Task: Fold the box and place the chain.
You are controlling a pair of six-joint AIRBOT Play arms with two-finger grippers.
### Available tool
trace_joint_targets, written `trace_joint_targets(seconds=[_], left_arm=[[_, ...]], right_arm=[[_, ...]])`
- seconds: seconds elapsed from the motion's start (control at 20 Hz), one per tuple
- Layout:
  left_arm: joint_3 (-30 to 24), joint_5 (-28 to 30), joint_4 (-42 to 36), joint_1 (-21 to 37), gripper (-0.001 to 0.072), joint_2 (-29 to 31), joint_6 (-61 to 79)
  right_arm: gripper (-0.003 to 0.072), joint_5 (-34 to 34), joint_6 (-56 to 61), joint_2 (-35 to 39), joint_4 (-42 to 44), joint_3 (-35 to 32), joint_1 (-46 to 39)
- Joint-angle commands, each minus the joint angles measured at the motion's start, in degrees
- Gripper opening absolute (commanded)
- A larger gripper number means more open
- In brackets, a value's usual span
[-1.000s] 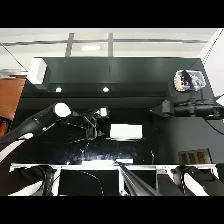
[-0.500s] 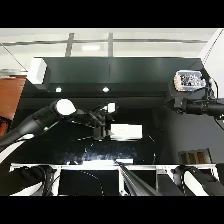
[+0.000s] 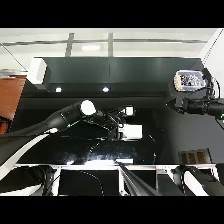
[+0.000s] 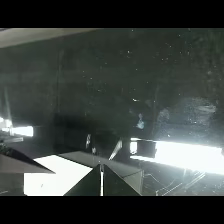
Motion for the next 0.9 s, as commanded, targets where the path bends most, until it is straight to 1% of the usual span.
trace_joint_targets(seconds=[0.0,0.35,0.5,0.85], left_arm=[[0.39,0.24,-0.44,-0.52,0.0716,-1.01,0.15],[0.46,0.66,-0.39,-0.5,0.0716,-1.07,0.15],[1.31,0.61,-0.42,-0.44,0.0716,-1.07,-0.02],[1.31,0.46,0.24,-2.23,0.0716,-1.49,-0.04]], right_arm=[[0.003,-0.22,0.02,0.04,-0.04,-0.02,-0.04],[0.003,-0.42,0.02,0.0,-0.04,-0.09,0.0],[0.003,-0.42,0.02,0.0,-0.04,-0.09,0.0],[0.003,-0.39,0.02,0.0,-0.04,-0.09,0.0]])
